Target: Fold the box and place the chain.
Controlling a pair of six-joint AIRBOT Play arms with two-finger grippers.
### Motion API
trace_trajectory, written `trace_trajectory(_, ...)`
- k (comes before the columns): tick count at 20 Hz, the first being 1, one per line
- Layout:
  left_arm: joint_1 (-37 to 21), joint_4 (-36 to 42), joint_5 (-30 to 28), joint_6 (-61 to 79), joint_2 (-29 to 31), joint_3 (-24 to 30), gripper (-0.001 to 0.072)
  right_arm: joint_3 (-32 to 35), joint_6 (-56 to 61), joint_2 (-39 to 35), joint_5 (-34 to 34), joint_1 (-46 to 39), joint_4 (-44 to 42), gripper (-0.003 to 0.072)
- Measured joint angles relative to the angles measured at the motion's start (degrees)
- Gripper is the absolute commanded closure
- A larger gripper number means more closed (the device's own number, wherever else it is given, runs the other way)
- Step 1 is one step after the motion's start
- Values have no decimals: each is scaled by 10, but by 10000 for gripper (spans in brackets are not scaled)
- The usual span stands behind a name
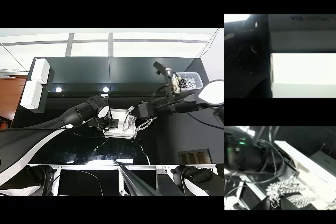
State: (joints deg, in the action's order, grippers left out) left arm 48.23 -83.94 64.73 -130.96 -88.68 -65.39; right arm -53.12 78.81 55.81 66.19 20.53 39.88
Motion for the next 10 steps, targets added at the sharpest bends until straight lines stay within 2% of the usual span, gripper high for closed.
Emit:
trace_trajectory(3,0,0,0,0,0,0,683,11,0,18,-23,12,-2,673)
trace_trajectory(4,0,0,0,0,0,0,683,14,0,24,-27,14,2,649)
trace_trajectory(5,0,0,0,0,0,0,683,15,0,28,-29,16,7,311)
trace_trajectory(6,0,0,0,0,0,0,683,16,1,31,-33,16,11,124)
trace_trajectory(10,0,0,2,0,0,0,683,15,-15,28,-3,-8,35,123)
